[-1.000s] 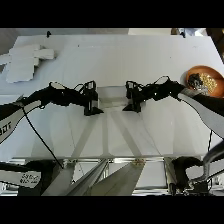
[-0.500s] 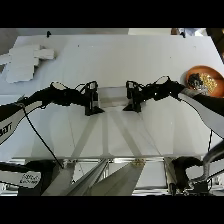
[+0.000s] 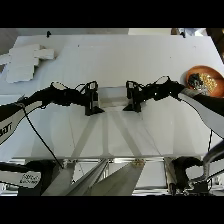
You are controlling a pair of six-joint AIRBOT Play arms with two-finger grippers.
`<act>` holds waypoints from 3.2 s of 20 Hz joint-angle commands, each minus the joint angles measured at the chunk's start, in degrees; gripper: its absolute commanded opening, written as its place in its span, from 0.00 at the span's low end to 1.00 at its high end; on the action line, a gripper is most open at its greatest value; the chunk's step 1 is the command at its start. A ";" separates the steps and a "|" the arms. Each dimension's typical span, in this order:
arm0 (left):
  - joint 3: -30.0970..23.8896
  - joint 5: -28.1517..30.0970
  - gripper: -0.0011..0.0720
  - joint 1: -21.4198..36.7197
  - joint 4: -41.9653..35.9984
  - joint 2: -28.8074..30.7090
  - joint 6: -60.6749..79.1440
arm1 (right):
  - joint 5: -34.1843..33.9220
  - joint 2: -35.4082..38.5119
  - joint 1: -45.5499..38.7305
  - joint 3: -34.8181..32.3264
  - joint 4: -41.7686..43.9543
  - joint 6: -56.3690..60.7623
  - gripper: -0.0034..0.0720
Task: Fold the box and place the chain.
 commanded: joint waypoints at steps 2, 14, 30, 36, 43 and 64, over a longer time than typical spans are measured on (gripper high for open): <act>0.02 0.07 0.79 0.00 0.02 0.00 -0.02 | 0.00 0.04 0.00 0.07 0.02 0.00 0.70; 0.02 0.07 0.79 0.00 0.02 0.00 -0.02 | -0.04 0.11 0.00 0.07 0.02 0.02 0.94; 0.02 0.07 0.79 -0.02 0.02 0.00 -0.02 | -0.02 15.19 -0.02 0.07 -24.52 14.21 0.96; 0.02 0.07 0.79 0.00 0.02 0.02 -0.02 | 2.56 22.14 0.00 0.07 -18.12 21.35 0.10; 0.02 0.07 0.79 0.00 0.02 0.02 -0.02 | -9.53 22.51 0.70 0.07 -2.62 30.34 0.06; 0.02 0.07 0.79 -0.02 0.02 0.02 -0.02 | -22.01 5.99 3.43 0.07 14.47 31.06 0.06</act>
